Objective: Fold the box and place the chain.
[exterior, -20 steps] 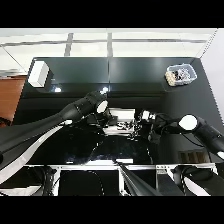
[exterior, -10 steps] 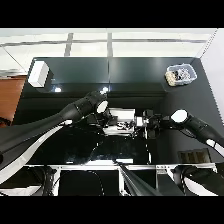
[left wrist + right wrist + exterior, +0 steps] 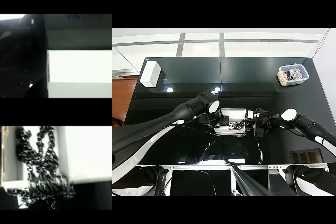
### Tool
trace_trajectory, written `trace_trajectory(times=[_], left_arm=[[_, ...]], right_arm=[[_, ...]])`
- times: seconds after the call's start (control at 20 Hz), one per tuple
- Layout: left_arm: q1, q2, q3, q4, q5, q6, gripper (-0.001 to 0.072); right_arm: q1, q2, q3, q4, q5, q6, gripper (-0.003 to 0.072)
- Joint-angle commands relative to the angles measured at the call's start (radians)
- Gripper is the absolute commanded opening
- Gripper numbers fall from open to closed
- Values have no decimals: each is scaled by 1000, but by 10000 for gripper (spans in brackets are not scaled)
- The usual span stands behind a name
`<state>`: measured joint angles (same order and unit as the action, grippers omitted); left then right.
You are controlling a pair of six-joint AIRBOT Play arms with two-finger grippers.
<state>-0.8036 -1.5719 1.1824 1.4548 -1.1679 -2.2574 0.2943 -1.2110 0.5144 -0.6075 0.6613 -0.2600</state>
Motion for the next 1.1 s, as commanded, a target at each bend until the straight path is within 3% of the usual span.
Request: trace_trajectory(times=[0.0, 0.3, 0.55, 0.8, 1.05], left_arm=[[0, 0, 0, -2, 3, 2, 29], [0, 0, 0, -1, 3, 3, 29], [0, 0, 0, -1, 3, 3, 29], [0, 0, 0, -1, 3, 3, 29], [0, 0, 0, -1, 4, 2, 29]], right_arm=[[1, 9, 1, -83, -11, 167, 21], [-25, 183, 14, -305, 10, 688, 19], [-72, 409, 116, -281, 233, 937, 19], [-72, 491, 282, -34, 319, 1007, 19], [-54, 468, 293, 327, 239, 991, 20]])
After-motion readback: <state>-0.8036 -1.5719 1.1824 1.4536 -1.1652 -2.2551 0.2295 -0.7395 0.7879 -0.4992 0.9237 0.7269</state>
